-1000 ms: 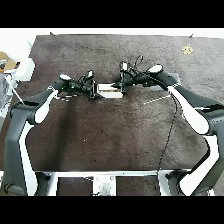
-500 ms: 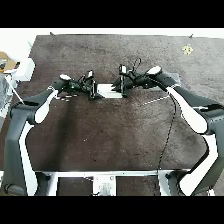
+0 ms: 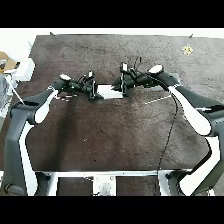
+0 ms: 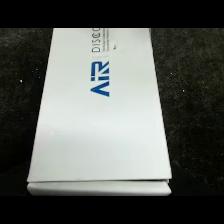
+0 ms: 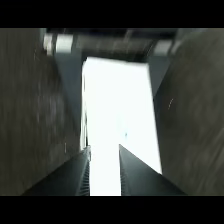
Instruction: Fold the box and place the chain.
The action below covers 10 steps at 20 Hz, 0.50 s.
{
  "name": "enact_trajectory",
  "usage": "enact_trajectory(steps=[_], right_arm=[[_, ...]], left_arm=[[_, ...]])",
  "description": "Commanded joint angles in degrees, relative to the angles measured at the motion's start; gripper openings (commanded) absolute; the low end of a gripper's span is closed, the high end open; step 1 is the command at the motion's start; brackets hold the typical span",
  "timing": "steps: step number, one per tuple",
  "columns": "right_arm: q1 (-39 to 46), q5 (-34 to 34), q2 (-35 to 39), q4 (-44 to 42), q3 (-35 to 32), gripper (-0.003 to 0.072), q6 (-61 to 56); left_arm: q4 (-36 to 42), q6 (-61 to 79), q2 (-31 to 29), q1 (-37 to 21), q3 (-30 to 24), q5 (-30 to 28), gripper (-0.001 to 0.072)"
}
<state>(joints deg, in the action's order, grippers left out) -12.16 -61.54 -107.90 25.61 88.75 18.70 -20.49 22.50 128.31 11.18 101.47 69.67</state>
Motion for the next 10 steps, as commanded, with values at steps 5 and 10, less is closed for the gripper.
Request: enact_trajectory(steps=[5, 10], right_arm=[[0.0, 1.7, -2.6, -2.4, 0.0, 0.0001, -2.1], [0.0, 1.4, -6.5, 2.8, 0.0, 0.0001, -2.5]], left_arm=[[0.0, 0.0, 0.0, 0.0, 0.0, -0.2, 0.0349], [0.0, 0.0, 0.0, 0.0, 0.0, -0.2, 0.0349]])
